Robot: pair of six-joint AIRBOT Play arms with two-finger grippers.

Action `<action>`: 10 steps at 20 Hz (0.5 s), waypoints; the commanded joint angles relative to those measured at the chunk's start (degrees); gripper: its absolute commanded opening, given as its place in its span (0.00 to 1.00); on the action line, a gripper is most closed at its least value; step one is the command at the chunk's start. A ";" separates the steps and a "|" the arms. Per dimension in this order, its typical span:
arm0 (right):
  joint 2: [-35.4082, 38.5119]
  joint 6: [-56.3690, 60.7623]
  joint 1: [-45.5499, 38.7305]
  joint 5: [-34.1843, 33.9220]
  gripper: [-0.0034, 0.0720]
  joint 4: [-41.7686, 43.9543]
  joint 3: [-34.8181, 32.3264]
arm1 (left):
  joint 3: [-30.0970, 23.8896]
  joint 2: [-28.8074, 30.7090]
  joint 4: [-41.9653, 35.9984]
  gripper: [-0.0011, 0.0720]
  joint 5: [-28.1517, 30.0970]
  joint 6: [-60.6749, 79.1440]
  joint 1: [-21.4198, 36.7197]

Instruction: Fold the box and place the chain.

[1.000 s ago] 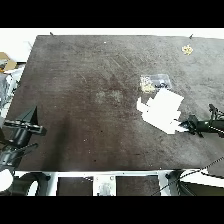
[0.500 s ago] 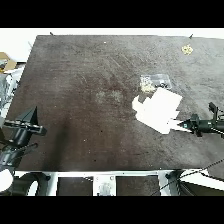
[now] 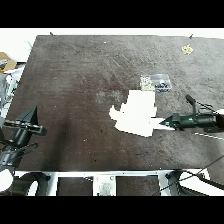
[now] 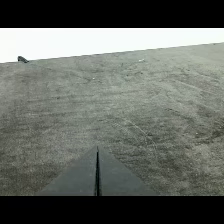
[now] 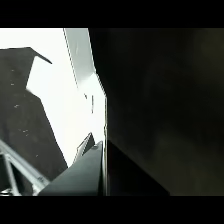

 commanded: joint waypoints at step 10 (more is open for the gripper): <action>-23.23 -10.54 20.24 -8.20 0.05 13.22 21.57 | 0.17 0.02 0.00 0.03 1.51 -0.04 -0.02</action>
